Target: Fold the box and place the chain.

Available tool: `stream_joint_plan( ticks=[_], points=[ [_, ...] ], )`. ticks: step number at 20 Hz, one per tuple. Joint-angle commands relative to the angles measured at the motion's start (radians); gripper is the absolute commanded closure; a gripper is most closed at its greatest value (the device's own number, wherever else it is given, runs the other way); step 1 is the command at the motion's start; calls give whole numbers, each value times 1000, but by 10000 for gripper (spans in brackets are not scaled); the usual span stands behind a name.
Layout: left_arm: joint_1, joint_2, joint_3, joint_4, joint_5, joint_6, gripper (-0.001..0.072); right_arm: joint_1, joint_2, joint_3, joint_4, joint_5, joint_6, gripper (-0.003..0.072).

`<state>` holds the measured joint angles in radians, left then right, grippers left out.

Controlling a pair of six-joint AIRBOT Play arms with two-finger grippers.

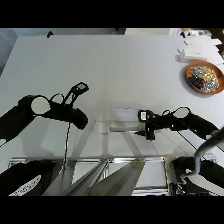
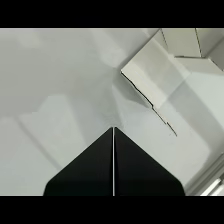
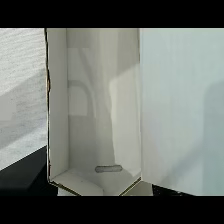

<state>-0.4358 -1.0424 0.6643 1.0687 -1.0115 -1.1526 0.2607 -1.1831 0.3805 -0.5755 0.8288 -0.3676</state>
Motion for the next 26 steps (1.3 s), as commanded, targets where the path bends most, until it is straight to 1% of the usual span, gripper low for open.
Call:
stream_joint_plan(
  ticks=[1,4,7,11,23,26],
  points=[
    [29,-101,-8,-159,3,-128,706,0,1,1,0,1,0,284],
    [26,-224,-8,-224,19,-129,706,0,1,1,0,0,0,284],
    [0,-271,-8,-225,21,-130,706,0,1,1,0,1,0,284],
    [-15,-288,-8,-233,36,-127,706,0,1,1,0,1,0,284],
    [-67,-288,-8,-253,29,-101,705,0,1,1,0,1,0,284],
    [-66,-288,-8,-214,30,-108,707,0,1,1,0,1,0,284]
  ],
)
